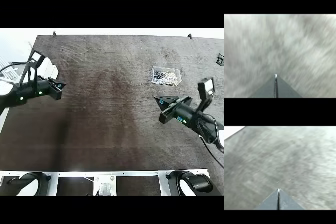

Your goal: Fold the box and place the chain.

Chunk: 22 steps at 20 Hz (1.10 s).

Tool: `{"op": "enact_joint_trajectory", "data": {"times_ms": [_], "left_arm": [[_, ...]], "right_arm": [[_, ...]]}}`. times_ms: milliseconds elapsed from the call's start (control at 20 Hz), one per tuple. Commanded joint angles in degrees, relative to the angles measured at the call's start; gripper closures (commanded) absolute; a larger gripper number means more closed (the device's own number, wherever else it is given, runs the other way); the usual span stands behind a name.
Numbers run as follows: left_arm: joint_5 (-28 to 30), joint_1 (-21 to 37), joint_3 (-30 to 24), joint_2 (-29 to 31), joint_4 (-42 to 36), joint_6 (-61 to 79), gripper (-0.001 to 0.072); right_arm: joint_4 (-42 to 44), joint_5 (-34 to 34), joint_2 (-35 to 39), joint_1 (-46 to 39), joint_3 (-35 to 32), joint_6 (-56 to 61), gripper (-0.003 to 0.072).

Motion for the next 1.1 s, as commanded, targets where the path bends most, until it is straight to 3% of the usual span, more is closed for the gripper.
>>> {"op": "enact_joint_trajectory", "data": {"times_ms": [0,250,450,1050], "left_arm": [[5.92,-4.37,-12.74,14.16,-10.73,10.67,0.0694],[9.29,-6.69,-28.89,25.83,-19.12,16.5,0.0694],[9.6,-6.69,-37.11,29.79,-25.35,19.58,0.0694],[11.41,-6.69,-38.71,29.77,-26.34,17.9,0.0688]], "right_arm": [[-1.03,-9.57,8.72,-0.07,-7.02,1.57,0.068],[-0.81,-10.71,18.38,-0.04,-15.63,2.23,0.068],[-0.79,-10.38,22.47,-0.04,-19.91,3.72,0.0679],[-0.81,-10.49,23.85,0.0,-21.03,3.67,0.0678]]}}
